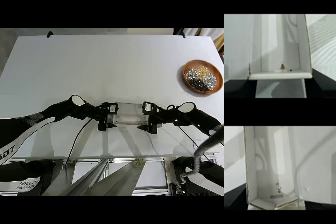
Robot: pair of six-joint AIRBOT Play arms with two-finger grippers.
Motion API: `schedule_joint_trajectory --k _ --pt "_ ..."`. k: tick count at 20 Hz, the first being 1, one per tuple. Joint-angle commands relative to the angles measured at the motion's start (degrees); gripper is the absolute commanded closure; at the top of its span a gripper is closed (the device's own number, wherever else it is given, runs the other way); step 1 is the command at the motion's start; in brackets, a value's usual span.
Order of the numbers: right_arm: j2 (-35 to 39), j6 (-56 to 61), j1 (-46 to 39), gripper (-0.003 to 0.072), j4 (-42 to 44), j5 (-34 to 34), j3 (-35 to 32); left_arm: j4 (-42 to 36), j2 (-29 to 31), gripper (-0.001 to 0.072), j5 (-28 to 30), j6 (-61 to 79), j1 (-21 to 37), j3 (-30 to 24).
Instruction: Fold the box and place the chain.
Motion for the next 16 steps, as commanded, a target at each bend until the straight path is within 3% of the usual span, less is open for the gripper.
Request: schedule_joint_trajectory --k 1,5,9,10,11,12,13,16 --pt "3.4 8.2 0.0 -0.0015 -7.4 0.3 0.0 -0.1 0.0 0.0454 0.4 -0.2 0.0 0.0" --pt "11.6 14.3 0.0 -0.0011 -12.7 0.5 0.0 -0.1 0.0 0.0454 0.4 -0.1 0.0 0.0" --pt "21.1 23.5 0.0 0.0 -21.6 5.2 0.0 -0.1 0.0 0.0454 0.4 -0.2 0.0 0.0" --pt "23.5 25.6 0.0 0.0078 -22.2 6.8 0.0 -0.1 0.0 0.0454 0.4 -0.2 0.0 0.0" --pt "25.4 26.6 0.0 0.0283 -21.0 8.1 0.0 -0.1 0.0 0.0454 0.4 -0.2 0.0 0.0" --pt "26.8 26.1 0.0 0.0577 -17.6 9.7 0.0 -0.1 0.0 0.0454 0.4 -0.2 0.0 0.0" --pt "27.3 25.6 0.0 0.0673 -13.3 10.5 0.0 -0.1 0.0 0.0454 0.4 -0.1 0.0 0.0" --pt "26.0 25.7 0.0 0.0673 -1.6 6.6 0.0 -0.1 0.0 0.0454 0.4 -0.1 0.0 0.0"
